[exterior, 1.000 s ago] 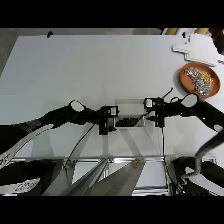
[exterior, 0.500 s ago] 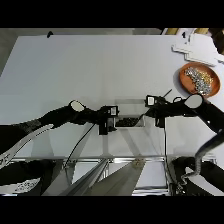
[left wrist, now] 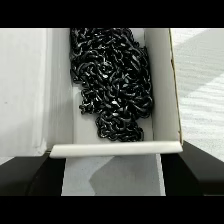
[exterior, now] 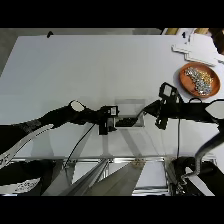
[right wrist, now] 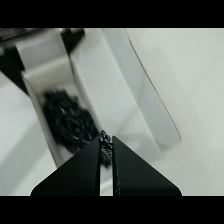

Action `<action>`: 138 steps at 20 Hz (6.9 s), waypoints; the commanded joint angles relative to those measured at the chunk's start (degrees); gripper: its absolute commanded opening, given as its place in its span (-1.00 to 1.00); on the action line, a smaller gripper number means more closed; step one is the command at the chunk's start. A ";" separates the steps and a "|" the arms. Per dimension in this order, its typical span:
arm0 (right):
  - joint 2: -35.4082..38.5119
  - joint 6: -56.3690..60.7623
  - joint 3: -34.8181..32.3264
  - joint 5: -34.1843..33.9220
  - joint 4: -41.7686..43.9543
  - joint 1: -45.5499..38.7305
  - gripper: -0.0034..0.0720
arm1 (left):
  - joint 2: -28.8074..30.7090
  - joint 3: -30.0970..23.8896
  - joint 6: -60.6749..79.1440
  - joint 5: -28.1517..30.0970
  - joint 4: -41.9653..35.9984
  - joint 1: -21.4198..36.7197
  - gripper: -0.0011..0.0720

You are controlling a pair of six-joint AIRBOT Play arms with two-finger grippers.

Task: Fold the box and place the chain.

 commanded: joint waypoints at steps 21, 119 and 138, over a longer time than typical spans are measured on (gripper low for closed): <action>-6.78 0.42 -0.02 -14.93 -9.92 19.69 -0.27 | 0.00 0.02 0.02 0.02 0.02 0.02 -0.58; -12.33 20.55 19.93 2.36 -20.22 5.81 -0.50 | 0.00 0.02 0.02 0.02 0.02 0.02 -0.58; -19.28 -0.46 13.57 2.08 -7.10 9.46 -0.74 | 0.00 0.02 0.02 0.04 0.02 0.02 -0.58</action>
